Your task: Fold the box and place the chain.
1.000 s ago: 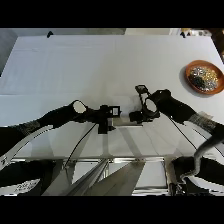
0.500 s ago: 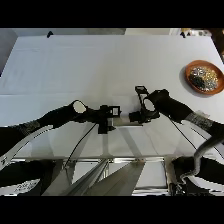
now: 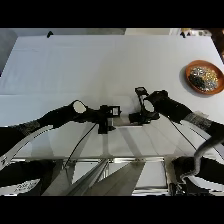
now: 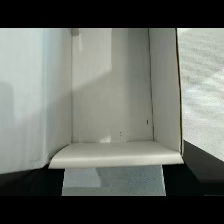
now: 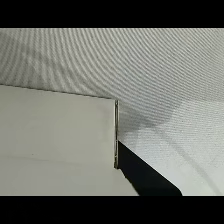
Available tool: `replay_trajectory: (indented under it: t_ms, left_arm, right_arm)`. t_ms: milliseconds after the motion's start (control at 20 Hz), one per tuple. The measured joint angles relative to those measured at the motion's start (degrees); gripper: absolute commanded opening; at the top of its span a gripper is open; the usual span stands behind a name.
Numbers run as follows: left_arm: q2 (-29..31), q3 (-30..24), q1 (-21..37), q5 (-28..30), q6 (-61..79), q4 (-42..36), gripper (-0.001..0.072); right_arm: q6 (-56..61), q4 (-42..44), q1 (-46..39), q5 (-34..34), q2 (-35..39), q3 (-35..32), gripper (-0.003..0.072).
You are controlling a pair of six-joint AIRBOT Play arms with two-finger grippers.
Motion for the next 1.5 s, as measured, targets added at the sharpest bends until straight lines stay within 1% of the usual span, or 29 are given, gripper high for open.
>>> replay_trajectory:
  t_ms: [50,100,150,200,350,500,700,750,800,900,1000,1150,1250,1400,1500]
  left_arm:
    - [0.0,0.0,0.0,0.0,0.0,0.0,0.0013]
    - [0.0,0.0,0.0,0.0,0.02,0.02,0.0013]
    - [0.0,0.0,0.0,0.02,0.04,0.02,0.0013]
    - [0.0,0.0,0.0,0.02,0.22,0.13,0.0013]
    - [0.0,0.0,0.0,0.0,0.22,0.13,0.0013]
    - [0.0,0.0,0.0,0.0,0.22,0.11,0.0013]
    - [0.0,0.0,0.0,0.0,0.2,0.11,0.0013]
    - [0.0,0.0,0.0,0.02,0.22,0.11,0.0013]
    - [0.0,0.0,0.0,0.0,0.22,0.11,0.0013]
    - [0.0,0.0,0.0,0.0,0.22,0.11,0.0013]
    - [0.0,0.0,0.0,0.0,0.2,0.11,0.0013]
    - [0.0,0.0,0.0,0.0,0.2,0.09,0.0013]
    - [0.0,0.0,0.0,0.0,0.17,0.11,0.0013]
    - [0.0,0.0,0.0,0.02,0.17,0.09,0.0013]
    - [0.0,0.0,0.0,0.0,0.17,0.11,0.0013]
  right_arm:
    - [0.0,-0.02,0.0,-0.02,0.0,0.0,0.0018]
    - [0.0,-0.04,0.0,-0.07,0.0,0.0,0.0036]
    - [-0.04,-0.09,0.0,-0.17,0.0,0.0,0.0136]
    - [-0.5,-0.42,0.0,-0.26,0.07,-0.02,0.0188]
    - [-1.36,-0.46,0.0,-0.13,1.46,0.0,0.0186]
    - [-4.98,-0.92,0.0,1.73,4.96,0.0,0.0188]
    - [-10.75,-2.38,-0.35,7.37,11.93,0.37,0.0188]
    - [-12.52,-3.37,-0.98,9.73,13.84,0.87,0.0188]
    - [-13.97,-3.39,-1.9,10.43,15.41,1.75,0.0188]
    - [-17.14,-2.03,-5.31,12.7,17.59,4.85,0.0208]
    - [-19.65,-2.6,-11.02,12.79,18.32,9.25,0.0208]
    - [-24.28,-1.66,-21.68,11.15,15.89,17.49,0.0208]
    - [-27.12,-2.08,-29.42,10.29,11.67,23.96,0.0208]
    - [-29.53,-1.73,-40.7,9.27,2.27,34.4,0.0209]
    - [-30.53,-1.79,-46.88,8.37,-4.04,40.11,0.0209]
